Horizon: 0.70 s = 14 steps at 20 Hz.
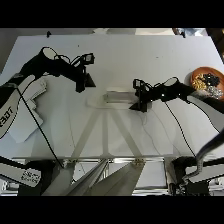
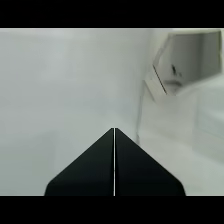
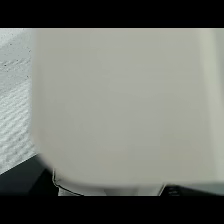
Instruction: Fold the box and place the chain.
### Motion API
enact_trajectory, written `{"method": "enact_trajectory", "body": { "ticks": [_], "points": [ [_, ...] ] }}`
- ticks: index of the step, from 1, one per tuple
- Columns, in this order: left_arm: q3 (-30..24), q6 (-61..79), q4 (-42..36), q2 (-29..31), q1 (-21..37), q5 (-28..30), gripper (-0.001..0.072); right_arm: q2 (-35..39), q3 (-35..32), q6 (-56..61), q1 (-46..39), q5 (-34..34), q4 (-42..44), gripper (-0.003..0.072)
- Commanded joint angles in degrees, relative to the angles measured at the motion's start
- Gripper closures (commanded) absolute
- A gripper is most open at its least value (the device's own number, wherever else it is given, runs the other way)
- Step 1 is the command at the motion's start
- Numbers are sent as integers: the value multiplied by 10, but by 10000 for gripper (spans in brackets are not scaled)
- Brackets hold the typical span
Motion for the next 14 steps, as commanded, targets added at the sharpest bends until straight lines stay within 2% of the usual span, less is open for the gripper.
{"method": "enact_trajectory", "body": {
  "ticks": [1, 3, 6, 8, 11, 13, 14],
  "points": [
    [-4, -21, 45, 14, -9, -109, 698, 0, 0, 0, 0, 0, 0, 323],
    [-18, -19, -4, 14, -36, -113, 699, 0, 0, 0, 0, 0, 0, 323],
    [-42, 23, -84, 10, -90, -57, 698, 0, 0, 0, 0, 0, 0, 323],
    [-42, 23, -150, 4, -111, 16, 696, 0, 0, 0, 0, 0, 0, 323],
    [-42, 20, -285, 4, -114, 148, 697, 0, 0, 0, 0, 0, 0, 323],
    [-42, -13, -305, 1, -115, 253, 697, 0, 0, 0, 0, 0, 0, 323],
    [-42, -33, -303, -5, -115, 285, 697, 0, 0, 0, 0, 0, 0, 323]
  ]
}}
